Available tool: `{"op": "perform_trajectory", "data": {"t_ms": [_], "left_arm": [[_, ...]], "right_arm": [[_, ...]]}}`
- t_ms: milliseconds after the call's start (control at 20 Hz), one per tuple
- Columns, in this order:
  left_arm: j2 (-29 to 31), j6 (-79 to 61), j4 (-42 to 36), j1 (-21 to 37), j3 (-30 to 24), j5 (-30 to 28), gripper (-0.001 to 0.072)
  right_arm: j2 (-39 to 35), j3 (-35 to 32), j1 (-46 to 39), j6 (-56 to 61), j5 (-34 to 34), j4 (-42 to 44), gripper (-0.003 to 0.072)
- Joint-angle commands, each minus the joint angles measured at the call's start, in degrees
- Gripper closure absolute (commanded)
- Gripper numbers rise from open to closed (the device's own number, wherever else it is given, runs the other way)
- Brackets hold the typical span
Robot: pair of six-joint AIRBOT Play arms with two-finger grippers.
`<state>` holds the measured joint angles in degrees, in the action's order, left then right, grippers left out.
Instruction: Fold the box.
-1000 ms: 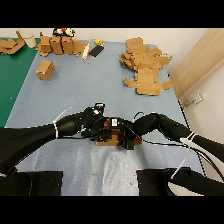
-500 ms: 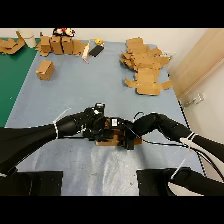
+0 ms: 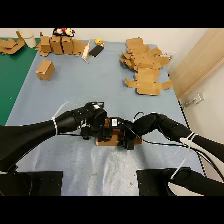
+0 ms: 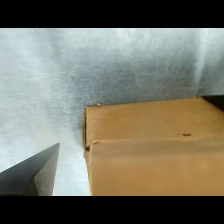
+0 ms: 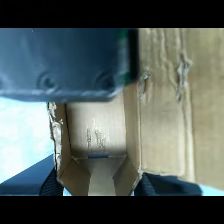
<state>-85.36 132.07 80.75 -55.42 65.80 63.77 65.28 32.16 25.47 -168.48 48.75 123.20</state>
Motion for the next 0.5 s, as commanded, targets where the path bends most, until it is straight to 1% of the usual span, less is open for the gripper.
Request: {"op": "perform_trajectory", "data": {"t_ms": [0,50,450], "left_arm": [[0.11,0.00,0.13,0.55,1.68,1.81,0.0067],[-0.02,-0.02,0.35,0.52,1.64,1.90,0.0121],[-3.39,1.51,0.09,0.07,1.57,1.60,0.0123]], "right_arm": [[0.00,0.02,-0.02,-0.02,-0.02,0.02,0.0181],[0.00,0.02,-0.02,-0.02,-0.02,0.02,0.0182],[0.00,0.02,-0.02,-0.02,0.00,0.02,0.0181]]}}
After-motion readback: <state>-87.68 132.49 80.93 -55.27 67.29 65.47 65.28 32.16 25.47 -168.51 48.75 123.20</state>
